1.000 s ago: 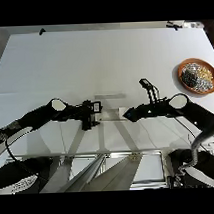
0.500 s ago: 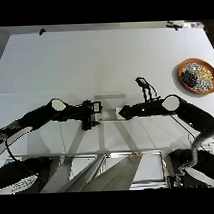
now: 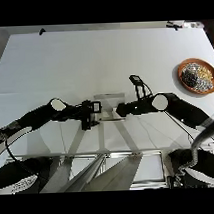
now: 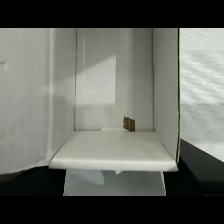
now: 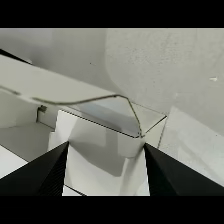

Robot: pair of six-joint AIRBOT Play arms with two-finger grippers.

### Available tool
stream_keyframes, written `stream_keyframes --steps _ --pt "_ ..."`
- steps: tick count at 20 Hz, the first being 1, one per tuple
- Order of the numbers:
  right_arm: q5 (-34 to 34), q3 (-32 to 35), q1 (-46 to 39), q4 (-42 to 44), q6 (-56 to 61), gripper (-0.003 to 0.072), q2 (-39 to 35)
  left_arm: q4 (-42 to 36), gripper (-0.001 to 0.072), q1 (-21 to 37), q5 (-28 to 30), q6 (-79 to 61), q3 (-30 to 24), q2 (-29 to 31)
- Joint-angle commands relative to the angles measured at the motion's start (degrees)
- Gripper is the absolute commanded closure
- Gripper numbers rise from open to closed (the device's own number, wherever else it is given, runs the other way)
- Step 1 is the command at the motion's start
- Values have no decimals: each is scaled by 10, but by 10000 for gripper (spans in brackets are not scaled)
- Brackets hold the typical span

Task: Fold the box and place the chain.

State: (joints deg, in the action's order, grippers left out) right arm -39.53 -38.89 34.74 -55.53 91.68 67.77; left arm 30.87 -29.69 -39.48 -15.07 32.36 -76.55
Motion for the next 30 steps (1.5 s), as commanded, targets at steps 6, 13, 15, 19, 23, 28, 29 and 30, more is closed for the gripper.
stream_keyframes --steps 6,13,15,19,23,28,29,30 --pt "-39 -13 31 -126 154 232 23 0 437 0 0 -1 0 0" --pt "-72 -29 30 -186 192 232 23 0 437 0 0 -1 0 0" --pt "-74 -41 30 -193 192 232 23 0 437 0 0 -1 0 0" --pt "-99 -47 31 -193 192 218 25 0 437 0 0 -1 0 0" --pt "-108 -47 42 -184 194 200 25 0 437 0 0 -1 0 0" --pt "-102 -47 44 -179 211 201 34 0 437 0 0 -1 0 0" --pt "-100 -48 48 -176 213 202 40 0 437 0 0 -1 0 0" --pt "-104 -54 53 -176 214 204 48 0 437 0 0 -1 0 0"
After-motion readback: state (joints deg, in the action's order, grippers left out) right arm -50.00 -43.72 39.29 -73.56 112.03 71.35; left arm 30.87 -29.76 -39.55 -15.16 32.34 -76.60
